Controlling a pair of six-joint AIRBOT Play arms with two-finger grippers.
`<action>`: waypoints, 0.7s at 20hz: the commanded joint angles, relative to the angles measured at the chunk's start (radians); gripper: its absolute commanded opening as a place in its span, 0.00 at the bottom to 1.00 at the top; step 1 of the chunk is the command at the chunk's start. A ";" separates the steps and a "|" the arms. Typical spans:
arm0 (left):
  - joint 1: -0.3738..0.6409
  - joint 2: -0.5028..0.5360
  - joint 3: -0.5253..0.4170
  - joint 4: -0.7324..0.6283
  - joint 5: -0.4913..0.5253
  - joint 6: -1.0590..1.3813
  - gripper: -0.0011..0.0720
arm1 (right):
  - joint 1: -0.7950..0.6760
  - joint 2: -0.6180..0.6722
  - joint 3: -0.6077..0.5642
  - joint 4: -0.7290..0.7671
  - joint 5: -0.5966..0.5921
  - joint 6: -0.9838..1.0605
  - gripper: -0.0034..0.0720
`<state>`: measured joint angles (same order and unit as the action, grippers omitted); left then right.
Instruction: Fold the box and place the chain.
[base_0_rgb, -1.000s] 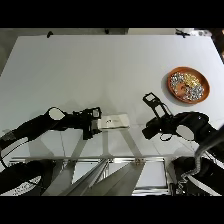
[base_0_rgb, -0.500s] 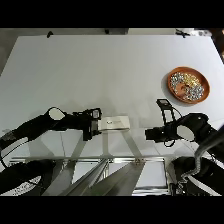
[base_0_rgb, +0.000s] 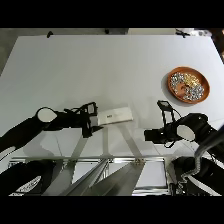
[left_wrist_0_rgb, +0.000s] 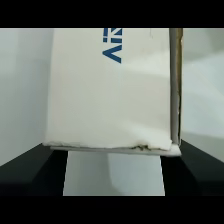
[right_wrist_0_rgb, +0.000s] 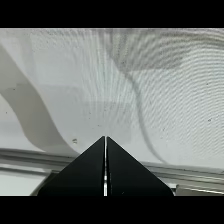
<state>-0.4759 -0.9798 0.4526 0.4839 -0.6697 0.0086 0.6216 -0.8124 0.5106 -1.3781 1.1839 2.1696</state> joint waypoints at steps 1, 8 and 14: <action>0.053 0.217 0.000 0.035 0.220 -0.326 0.02 | 0.001 0.001 0.000 0.002 0.001 -0.005 0.05; 0.522 0.433 0.000 0.869 0.144 -1.169 0.02 | 0.001 0.001 0.000 -0.003 -0.111 -0.066 0.05; 0.783 0.362 -0.001 1.056 0.042 -1.318 0.02 | 0.001 0.001 0.000 -0.003 -0.181 -0.111 0.05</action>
